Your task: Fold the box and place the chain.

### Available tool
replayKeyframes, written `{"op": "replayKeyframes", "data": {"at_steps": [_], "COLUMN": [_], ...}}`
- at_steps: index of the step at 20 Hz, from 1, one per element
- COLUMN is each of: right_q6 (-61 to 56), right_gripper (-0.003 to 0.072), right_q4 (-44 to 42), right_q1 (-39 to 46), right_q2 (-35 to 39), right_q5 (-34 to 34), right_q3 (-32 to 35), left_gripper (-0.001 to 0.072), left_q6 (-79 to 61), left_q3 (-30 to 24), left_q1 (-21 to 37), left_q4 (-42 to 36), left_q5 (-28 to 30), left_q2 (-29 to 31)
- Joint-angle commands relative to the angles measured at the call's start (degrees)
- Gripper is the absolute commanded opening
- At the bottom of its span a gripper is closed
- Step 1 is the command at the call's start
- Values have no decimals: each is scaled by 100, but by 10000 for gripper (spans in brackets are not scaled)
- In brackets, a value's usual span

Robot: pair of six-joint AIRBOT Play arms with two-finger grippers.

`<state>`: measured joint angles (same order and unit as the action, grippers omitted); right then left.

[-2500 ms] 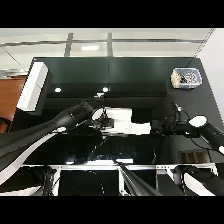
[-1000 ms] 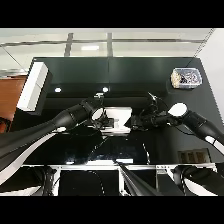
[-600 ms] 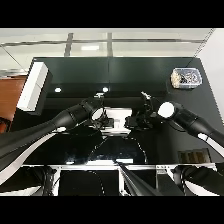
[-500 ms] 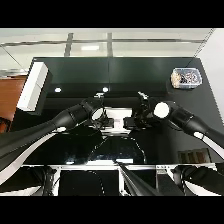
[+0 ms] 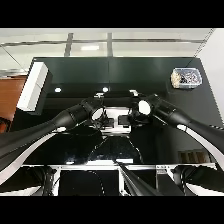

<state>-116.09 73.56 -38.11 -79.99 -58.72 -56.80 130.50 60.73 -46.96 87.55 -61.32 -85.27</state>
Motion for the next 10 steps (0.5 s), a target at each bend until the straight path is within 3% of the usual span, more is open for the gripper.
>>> {"op": "replayKeyframes", "data": {"at_steps": [1,3,10], "right_q6": [-780,-1141,-1259], "right_gripper": [369,367,367], "right_q4": [905,1198,1045], "right_q1": [-295,-400,-452], "right_q2": [-264,-269,-343], "right_q5": [-688,-815,-684], "right_q3": [-466,-474,-474], "left_gripper": [29,29,29], "left_q6": [0,0,0], "left_q3": [-2,-2,-2], "left_q1": [4,4,4], "left_q4": [0,0,2], "left_q5": [0,-2,0], "left_q2": [-4,-4,-4]}}
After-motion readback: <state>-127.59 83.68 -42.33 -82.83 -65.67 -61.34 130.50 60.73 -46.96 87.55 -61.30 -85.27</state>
